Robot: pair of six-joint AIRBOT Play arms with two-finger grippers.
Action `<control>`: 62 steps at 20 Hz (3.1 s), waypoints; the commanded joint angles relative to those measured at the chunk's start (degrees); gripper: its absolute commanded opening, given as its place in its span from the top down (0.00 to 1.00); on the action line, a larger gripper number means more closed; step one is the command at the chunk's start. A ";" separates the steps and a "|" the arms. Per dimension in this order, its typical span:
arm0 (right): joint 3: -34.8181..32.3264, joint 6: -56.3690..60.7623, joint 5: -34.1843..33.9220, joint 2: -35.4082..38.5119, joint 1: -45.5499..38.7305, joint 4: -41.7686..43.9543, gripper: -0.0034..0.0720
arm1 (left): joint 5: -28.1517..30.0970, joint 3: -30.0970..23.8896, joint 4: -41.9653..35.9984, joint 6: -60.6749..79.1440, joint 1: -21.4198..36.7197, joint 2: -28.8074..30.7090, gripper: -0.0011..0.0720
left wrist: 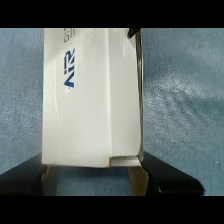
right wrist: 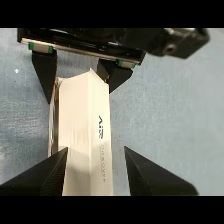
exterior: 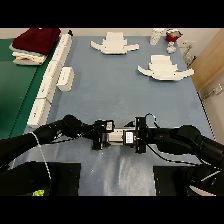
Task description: Fold the box.
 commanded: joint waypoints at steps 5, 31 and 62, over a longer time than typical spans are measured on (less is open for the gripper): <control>0.04 0.20 -0.61 -1.97 0.02 2.23 0.59 | 0.02 0.02 0.02 0.00 0.00 -0.02 0.39; 0.04 6.40 -3.30 1.92 -0.20 15.17 0.37 | 0.00 0.02 0.02 0.02 0.00 -0.02 0.39; -14.62 33.07 23.56 -2.86 8.20 21.92 0.93 | 0.02 0.02 0.02 0.02 0.00 -0.02 0.39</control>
